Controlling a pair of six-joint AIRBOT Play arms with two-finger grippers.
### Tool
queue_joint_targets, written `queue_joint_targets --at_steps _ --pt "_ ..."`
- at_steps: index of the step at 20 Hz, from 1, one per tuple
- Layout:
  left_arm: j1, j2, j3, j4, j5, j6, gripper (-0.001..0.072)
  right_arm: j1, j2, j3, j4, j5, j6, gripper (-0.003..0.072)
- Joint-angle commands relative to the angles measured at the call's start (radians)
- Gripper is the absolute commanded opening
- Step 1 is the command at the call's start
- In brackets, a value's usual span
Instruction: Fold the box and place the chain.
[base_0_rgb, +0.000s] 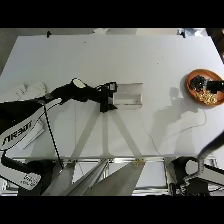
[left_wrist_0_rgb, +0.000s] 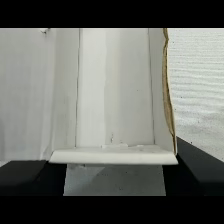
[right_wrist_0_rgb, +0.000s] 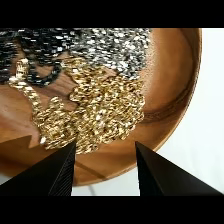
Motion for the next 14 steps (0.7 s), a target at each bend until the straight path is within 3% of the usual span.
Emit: queue_joint_targets --at_steps 1,8,9,11,14 --pt "0.0 -0.001 0.0 0.0 0.0 0.0 0.0218 -0.074 -0.093 0.0 0.03 -0.077 -0.038 0.0417" --pt "0.0 -0.001 0.0 0.0 0.0 0.0 0.0218 -0.068 -0.22 0.0 0.061 -0.106 -0.038 0.0393" --pt "0.0 -0.001 0.0 0.0 0.0 0.0 0.0218 -0.068 -0.225 0.0 0.071 -0.105 -0.038 0.0316" --pt "0.0 -0.001 0.0 0.0 0.0 0.0 0.0218 -0.068 -0.218 0.0 0.078 -0.101 -0.039 0.0023" --pt "0.0 -0.001 0.0 0.0 0.0 0.0 0.0218 -0.064 -0.171 0.0 0.078 -0.069 -0.1 0.0012"
